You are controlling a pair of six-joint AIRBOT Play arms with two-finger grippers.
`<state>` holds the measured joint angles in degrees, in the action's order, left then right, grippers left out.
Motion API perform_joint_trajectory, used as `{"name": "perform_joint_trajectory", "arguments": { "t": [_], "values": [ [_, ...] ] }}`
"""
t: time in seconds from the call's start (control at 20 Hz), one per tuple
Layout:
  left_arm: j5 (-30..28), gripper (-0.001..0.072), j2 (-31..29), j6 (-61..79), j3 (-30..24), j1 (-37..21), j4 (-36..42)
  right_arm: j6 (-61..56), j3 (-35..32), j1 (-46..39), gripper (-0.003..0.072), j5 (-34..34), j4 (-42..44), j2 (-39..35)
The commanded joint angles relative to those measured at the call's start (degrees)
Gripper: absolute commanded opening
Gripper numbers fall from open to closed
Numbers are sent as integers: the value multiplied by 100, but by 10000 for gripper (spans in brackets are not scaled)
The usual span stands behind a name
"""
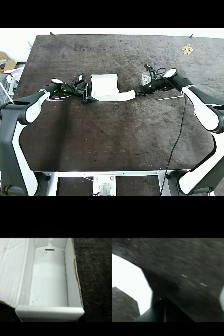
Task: Fold the box and place the chain.
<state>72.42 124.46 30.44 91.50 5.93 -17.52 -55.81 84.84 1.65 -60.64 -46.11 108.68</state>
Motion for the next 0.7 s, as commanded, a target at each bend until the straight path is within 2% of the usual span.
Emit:
{"name": "perform_joint_trajectory", "arguments": {
  "t": [0.0, 0.1, 0.15, 0.2, 0.4, 0.5, 0.65],
  "values": [
    [0, 282, 4, 2, -2, -4, -2, 509, -9, 57, 2, -264, 883, 76],
    [2, 281, 4, 2, -2, -4, -2, 535, -7, 48, 3, -297, 1060, -4],
    [2, 281, 4, 2, -2, -4, -2, 616, -2, 50, 174, -345, 1121, -46],
    [0, 281, 4, 2, -2, -4, 0, 684, 35, 50, 389, -457, 1239, -44],
    [0, 281, 4, 2, -2, -4, 0, 669, 52, 107, 386, -494, 1530, -33],
    [2, 281, 4, 2, -2, -4, 0, 651, 52, 216, 557, -494, 1528, -33],
    [2, 282, 4, 2, -2, -4, 0, 608, 52, 385, 564, -382, 1572, -33]
  ]
}}
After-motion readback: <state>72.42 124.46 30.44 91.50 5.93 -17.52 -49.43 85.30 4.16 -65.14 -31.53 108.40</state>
